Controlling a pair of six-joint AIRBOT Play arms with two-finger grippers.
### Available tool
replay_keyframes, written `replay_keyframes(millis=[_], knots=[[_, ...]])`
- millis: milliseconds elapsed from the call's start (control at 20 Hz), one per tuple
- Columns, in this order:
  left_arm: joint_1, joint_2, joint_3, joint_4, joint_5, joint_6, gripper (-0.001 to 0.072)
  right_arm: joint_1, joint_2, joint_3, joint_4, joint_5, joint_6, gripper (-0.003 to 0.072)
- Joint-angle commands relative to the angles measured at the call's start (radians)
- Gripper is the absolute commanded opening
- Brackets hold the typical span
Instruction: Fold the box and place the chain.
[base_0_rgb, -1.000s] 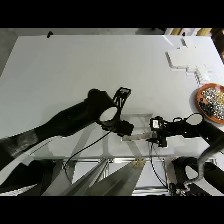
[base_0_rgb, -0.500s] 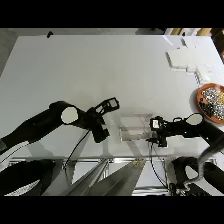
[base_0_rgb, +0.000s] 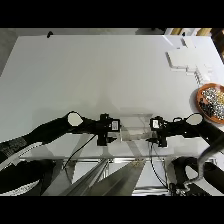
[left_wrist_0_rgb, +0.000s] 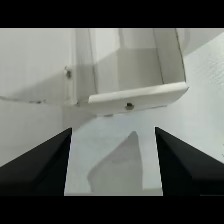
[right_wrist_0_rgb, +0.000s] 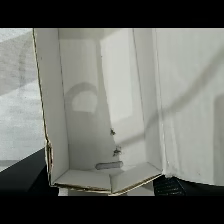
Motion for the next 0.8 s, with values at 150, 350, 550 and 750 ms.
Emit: replay_keyframes(millis=[150, 350, 550, 750], knots=[[-0.024, -0.036, -0.005, -0.078, -0.005, 0.104, 0.0695, 0.000, 0.000, 0.000, 0.000, 0.000, 0.000, 0.0415], [-0.052, -0.036, -0.005, -0.108, 0.000, 0.103, 0.0695, 0.000, 0.000, 0.000, 0.000, 0.000, 0.000, 0.0415], [-0.056, -0.037, -0.005, -0.170, 0.019, 0.059, 0.0695, 0.000, 0.000, 0.000, 0.000, 0.000, 0.000, 0.0415], [-0.056, -0.039, -0.005, -0.174, 0.035, 0.058, 0.0696, 0.000, 0.000, 0.000, 0.000, 0.000, 0.000, 0.0415]])
